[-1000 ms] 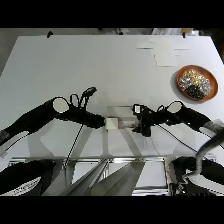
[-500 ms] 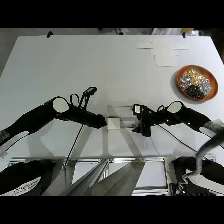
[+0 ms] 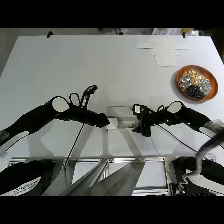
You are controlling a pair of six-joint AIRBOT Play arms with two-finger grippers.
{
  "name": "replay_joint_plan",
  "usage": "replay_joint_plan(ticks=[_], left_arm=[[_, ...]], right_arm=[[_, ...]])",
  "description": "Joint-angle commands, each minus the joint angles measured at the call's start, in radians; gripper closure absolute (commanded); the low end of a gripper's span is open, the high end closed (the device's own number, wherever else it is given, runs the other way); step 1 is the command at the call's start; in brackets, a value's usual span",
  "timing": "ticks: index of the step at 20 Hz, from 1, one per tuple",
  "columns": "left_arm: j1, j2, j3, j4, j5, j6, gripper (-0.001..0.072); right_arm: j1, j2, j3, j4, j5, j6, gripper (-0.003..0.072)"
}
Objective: Fold the box and place the chain.
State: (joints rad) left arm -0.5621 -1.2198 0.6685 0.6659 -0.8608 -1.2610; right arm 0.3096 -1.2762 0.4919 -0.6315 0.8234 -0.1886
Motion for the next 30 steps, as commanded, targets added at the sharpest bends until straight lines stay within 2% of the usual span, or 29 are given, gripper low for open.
replay_joint_plan(ticks=[1, 6, 9, 13, 16, 23, 27, 30], left_arm=[[-0.008, -0.006, 0.001, -0.011, 0.018, 0.0, 0.0363], [-0.05, -0.04, 0.001, -0.018, 0.115, -0.069, 0.0362], [-0.051, -0.043, 0.001, -0.013, 0.135, -0.08, 0.0362], [-0.052, -0.043, 0.008, 0.057, 0.154, -0.189, 0.0363], [-0.06, -0.042, 0.042, 0.167, 0.111, -0.303, 0.0363], [-0.092, -0.042, 0.134, 0.327, -0.021, -0.454, 0.0363], [-0.137, -0.055, 0.229, 0.536, -0.159, -0.693, 0.0364], [-0.174, -0.116, 0.337, 0.573, -0.278, -0.773, 0.0364]], right_arm=[[0.001, 0.001, 0.0, 0.0, 0.0, 0.0, 0.039], [0.001, 0.001, 0.0, 0.0, 0.0, 0.0, 0.039], [0.001, 0.001, 0.0, 0.0, 0.0, 0.0, 0.039], [0.001, 0.001, 0.0, 0.0, 0.0, 0.0, 0.039], [0.001, 0.001, 0.0, 0.0, 0.0, 0.0, 0.039], [0.001, 0.001, 0.0, 0.0, 0.0, 0.0, 0.039], [0.001, 0.001, 0.0, 0.0, 0.0, 0.0, 0.039], [0.001, 0.001, 0.0, 0.0, 0.0, 0.0, 0.039]])
